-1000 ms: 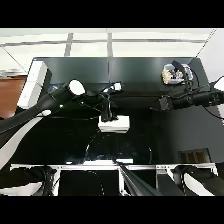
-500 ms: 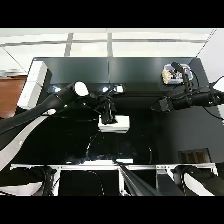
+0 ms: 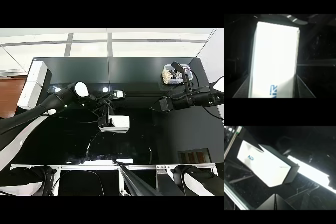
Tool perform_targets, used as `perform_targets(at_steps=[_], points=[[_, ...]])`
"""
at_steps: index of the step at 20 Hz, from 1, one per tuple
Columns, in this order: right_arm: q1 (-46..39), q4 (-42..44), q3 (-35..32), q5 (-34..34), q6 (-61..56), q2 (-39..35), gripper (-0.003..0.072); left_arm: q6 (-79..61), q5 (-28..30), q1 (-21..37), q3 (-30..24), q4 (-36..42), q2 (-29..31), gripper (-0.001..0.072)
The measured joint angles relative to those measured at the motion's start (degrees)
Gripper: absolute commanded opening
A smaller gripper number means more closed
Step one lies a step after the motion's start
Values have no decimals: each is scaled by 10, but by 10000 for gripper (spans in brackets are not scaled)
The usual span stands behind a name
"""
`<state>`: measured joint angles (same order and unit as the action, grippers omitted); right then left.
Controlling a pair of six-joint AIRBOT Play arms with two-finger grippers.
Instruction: Fold the box and place the chain.
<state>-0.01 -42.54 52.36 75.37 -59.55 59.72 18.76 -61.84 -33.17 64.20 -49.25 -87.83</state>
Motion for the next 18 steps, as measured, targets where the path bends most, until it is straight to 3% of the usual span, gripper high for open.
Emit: perform_targets(at_steps=[8,9,11,15,18], points=[[0,0,0,0,0,0,19,42,23,-55,0,-86,0,702],[0,0,0,0,0,0,19,62,37,-65,0,-106,0,660],[0,0,0,-1,0,0,19,99,59,-82,0,-141,1,390],[0,0,0,-3,0,0,19,209,66,-82,2,-219,31,349],[0,0,0,-2,0,0,19,306,17,-28,2,-269,74,348]])
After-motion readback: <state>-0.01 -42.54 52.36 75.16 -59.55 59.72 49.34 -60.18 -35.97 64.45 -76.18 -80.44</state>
